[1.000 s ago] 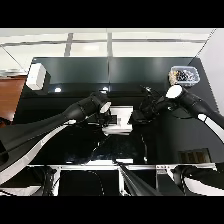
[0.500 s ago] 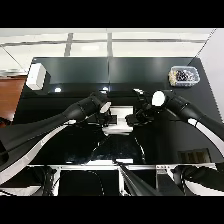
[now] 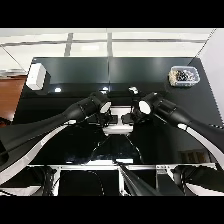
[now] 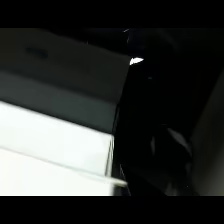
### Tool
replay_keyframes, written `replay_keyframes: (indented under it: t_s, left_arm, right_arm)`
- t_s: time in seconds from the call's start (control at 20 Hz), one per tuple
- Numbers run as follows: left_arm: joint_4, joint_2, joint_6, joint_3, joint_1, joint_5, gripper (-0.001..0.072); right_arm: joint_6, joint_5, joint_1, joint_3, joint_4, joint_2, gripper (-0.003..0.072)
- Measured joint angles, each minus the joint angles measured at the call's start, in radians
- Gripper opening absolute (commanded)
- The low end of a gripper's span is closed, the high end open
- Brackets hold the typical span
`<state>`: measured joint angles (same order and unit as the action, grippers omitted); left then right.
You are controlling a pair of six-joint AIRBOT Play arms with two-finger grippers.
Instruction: Fold the box and place the chain.
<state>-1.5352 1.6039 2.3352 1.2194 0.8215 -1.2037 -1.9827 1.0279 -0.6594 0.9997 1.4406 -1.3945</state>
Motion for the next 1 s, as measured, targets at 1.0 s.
replay_keyframes:
  t_s: [1.0]
  left_arm:
    - [-0.002,0.0,-0.003,0.0,0.0,-0.005,0.0027]
  right_arm:
    - [-0.223,0.104,-0.037,0.052,0.031,-0.097,0.0258]
